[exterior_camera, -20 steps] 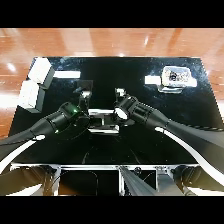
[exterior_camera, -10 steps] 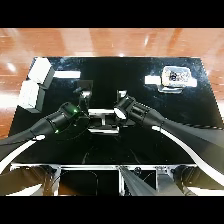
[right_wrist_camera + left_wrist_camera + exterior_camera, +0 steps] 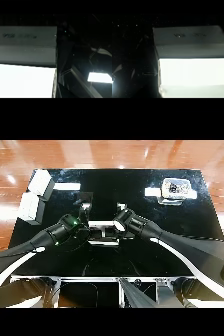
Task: Fold the box and place the chain.
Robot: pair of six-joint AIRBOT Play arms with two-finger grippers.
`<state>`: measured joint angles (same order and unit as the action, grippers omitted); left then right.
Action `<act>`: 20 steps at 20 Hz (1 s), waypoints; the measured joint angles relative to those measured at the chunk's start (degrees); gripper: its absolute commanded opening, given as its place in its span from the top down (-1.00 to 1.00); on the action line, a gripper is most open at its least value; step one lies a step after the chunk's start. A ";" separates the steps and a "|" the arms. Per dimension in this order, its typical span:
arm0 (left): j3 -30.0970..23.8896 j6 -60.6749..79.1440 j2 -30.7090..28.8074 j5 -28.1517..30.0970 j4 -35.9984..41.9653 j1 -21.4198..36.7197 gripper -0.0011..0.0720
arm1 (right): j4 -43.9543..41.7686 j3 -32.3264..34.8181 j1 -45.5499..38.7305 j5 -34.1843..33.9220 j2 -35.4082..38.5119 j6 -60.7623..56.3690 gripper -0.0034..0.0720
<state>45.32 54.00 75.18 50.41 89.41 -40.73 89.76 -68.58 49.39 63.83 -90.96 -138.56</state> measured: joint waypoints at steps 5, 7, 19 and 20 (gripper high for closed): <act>0.00 0.00 0.00 0.00 0.00 0.00 0.90 | -0.83 0.00 0.00 -0.59 -0.26 1.20 0.43; 0.00 0.00 0.00 0.00 0.00 0.00 0.90 | -0.94 0.00 -0.11 -0.74 -0.28 1.42 0.43; 0.00 -0.02 0.00 0.00 0.00 0.00 0.90 | -1.25 0.00 -0.72 -1.09 -0.39 2.49 0.44; 0.00 -0.02 0.00 -0.02 0.00 0.00 0.90 | -1.25 0.00 -0.72 -1.09 -0.39 2.56 0.43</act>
